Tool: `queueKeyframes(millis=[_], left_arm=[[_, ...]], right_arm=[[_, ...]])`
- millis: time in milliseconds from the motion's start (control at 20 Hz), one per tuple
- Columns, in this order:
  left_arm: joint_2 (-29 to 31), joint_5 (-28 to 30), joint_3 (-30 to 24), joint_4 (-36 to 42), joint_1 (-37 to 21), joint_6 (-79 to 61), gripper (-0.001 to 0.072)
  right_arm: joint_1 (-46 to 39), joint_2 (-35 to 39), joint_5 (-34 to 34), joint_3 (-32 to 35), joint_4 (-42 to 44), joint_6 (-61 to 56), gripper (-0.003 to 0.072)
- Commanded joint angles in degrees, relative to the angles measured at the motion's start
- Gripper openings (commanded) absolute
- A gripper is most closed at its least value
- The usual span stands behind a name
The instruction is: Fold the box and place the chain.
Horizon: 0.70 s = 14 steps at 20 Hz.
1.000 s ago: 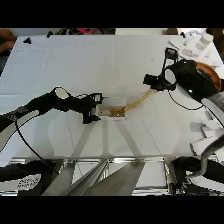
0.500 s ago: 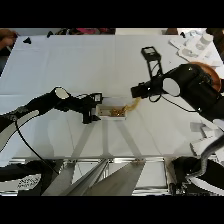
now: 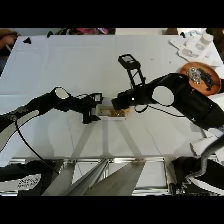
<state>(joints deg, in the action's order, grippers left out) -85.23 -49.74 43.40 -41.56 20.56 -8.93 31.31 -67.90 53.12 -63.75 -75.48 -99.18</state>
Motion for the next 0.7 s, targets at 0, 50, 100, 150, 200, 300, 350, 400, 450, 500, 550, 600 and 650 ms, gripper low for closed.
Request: queueKeyframes(millis=[0,50,100,150,200,300,350,400,450,500,550,600,650], left_arm=[[0.0,0.0,0.1,0.0,0.0,0.0,0.0443],[0.0,0.0,0.1,0.0,0.0,0.0,0.0443],[0.0,0.0,0.1,0.0,0.0,0.0,0.0443],[0.0,0.0,0.1,0.0,0.0,0.0,0.0443],[0.0,0.0,0.1,0.0,0.0,0.0,0.0443],[0.0,0.0,0.1,0.0,0.0,0.0,0.0443],[0.0,0.0,0.1,0.0,0.0,0.0,0.0443],[0.0,0.0,0.1,0.0,0.0,0.0,0.0443],[0.0,0.0,0.1,0.0,0.0,0.0,0.0443],[0.0,0.0,0.1,0.0,0.0,0.0,0.0443],[0.0,0.0,0.1,0.0,0.0,0.0,0.0443],[0.0,0.0,0.1,0.0,0.0,0.0,0.0443],[0.0,0.0,0.1,0.0,0.0,0.0,0.0443]], right_arm=[[0.4,-1.5,-5.5,-0.1,5.3,2.3,0.0007],[0.4,-1.9,-6.2,-0.1,5.2,2.3,0.0007],[0.4,-2.4,-6.3,-0.1,5.0,2.3,0.0008],[0.4,-2.9,-6.2,-0.1,4.5,2.3,0.0008],[0.4,-3.7,-6.1,-0.1,3.7,2.2,0.0008],[0.4,-5.9,-5.7,-0.1,2.2,2.2,0.0009],[0.4,-7.1,-5.3,0.0,1.9,2.2,0.0010],[0.4,-8.5,-4.7,-0.1,1.9,2.2,0.0011],[0.4,-9.6,-3.9,0.0,1.9,2.2,0.0011],[0.4,-10.7,-2.9,0.0,2.0,2.2,0.0012],[0.4,-11.3,-2.4,0.0,1.9,2.2,0.0048],[0.4,-11.4,-2.6,-0.1,1.7,2.3,0.0177],[0.4,-10.9,-3.4,-0.1,1.8,2.4,0.0227]])
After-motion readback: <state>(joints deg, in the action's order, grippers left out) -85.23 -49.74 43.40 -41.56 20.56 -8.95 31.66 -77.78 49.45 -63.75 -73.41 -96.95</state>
